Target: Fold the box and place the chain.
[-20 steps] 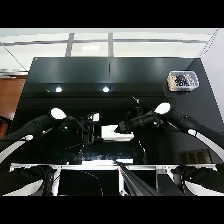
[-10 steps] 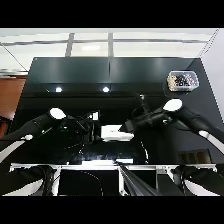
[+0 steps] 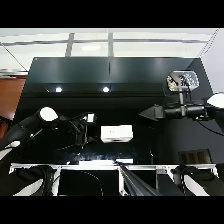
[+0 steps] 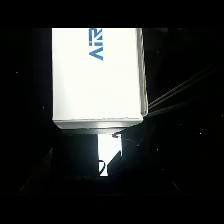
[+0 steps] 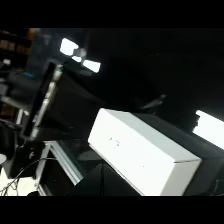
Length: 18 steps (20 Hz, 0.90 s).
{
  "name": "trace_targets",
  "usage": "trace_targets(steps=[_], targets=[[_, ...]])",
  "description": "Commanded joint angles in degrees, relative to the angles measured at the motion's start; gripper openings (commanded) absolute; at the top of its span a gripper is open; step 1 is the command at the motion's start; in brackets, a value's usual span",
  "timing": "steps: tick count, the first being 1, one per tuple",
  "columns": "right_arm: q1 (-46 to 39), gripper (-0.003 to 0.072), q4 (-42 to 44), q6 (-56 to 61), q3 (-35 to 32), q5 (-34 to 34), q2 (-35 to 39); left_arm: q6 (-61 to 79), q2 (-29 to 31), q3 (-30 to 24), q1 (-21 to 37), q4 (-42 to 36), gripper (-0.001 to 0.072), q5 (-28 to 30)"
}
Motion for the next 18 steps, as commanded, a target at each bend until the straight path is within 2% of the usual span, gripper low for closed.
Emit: trace_targets(steps=[1, 3, 5, 8, 10, 14, 18], targets=[[-2.3, 0.0011, -6.9, 3.0, 0.0, -0.5, 1.1, -4.9, 5.1, 0.3, 0.2, 2.0, 0.0714, 0.0], [-2.3, 0.0011, -7.9, 3.4, 0.0, -0.7, 1.1, -7.8, 5.3, 2.1, -0.4, -1.7, 0.0713, 0.4], [-2.3, 0.0011, -8.0, 3.5, 0.0, -1.7, 1.1, -11.4, 4.3, 3.9, -3.5, -4.7, 0.0712, 3.3], [-2.3, 0.0011, -8.0, 4.4, 0.0, -3.4, 1.1, -12.5, 1.0, 6.2, -11.3, -5.2, 0.0711, 11.0], [-2.3, 0.0011, -8.0, 4.7, 0.0, -3.4, 1.1, -18.4, -2.3, 7.9, -13.9, -5.2, 0.0691, 15.4], [-2.3, 0.0011, -8.1, 4.7, 0.0, -3.7, 1.1, -20.8, -8.3, 10.8, -14.3, -5.2, 0.0691, 11.7], [-2.3, 0.0011, -8.3, 4.7, 0.0, -3.7, 1.1, -20.8, -10.9, 12.7, -14.4, -4.8, 0.0694, 7.7]])
